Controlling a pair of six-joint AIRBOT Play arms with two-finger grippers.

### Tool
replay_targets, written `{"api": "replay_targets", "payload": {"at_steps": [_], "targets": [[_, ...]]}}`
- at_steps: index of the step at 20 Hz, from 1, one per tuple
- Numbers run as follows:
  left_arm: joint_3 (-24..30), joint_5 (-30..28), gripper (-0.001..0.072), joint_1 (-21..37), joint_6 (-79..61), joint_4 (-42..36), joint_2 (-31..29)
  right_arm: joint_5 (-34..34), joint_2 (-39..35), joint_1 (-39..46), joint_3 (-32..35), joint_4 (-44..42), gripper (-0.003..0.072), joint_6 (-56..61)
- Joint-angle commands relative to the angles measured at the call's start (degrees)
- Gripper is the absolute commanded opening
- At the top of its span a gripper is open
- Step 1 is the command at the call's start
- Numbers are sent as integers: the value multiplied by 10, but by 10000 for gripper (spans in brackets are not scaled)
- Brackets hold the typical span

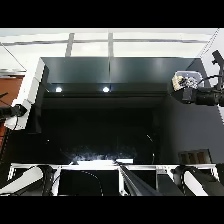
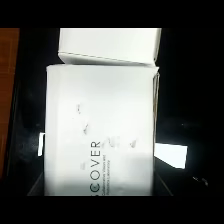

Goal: Fold the box and place the chain.

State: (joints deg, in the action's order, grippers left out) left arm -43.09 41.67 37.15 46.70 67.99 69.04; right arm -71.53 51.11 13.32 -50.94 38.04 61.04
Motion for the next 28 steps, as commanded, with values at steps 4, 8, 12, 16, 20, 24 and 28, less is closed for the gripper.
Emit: {"api": "replay_targets", "payload": {"at_steps": [4,8,12,16,20,24,28], "targets": [[-14,3,715,0,0,-7,8,23,0,0,-1,0,12,0],[-91,75,715,0,3,27,-70,-44,0,0,-19,-11,12,0],[-172,89,603,-31,0,-22,-163,-50,-6,1,-89,7,12,5],[-189,162,25,-129,40,-55,-240,3,-100,0,-102,146,11,29],[-58,161,24,-277,150,-55,-329,172,-196,0,75,155,11,33],[96,122,25,-355,195,-3,-395,275,-225,0,205,167,12,30],[106,124,27,-353,195,-5,-401,271,-225,0,209,180,13,30]]}}
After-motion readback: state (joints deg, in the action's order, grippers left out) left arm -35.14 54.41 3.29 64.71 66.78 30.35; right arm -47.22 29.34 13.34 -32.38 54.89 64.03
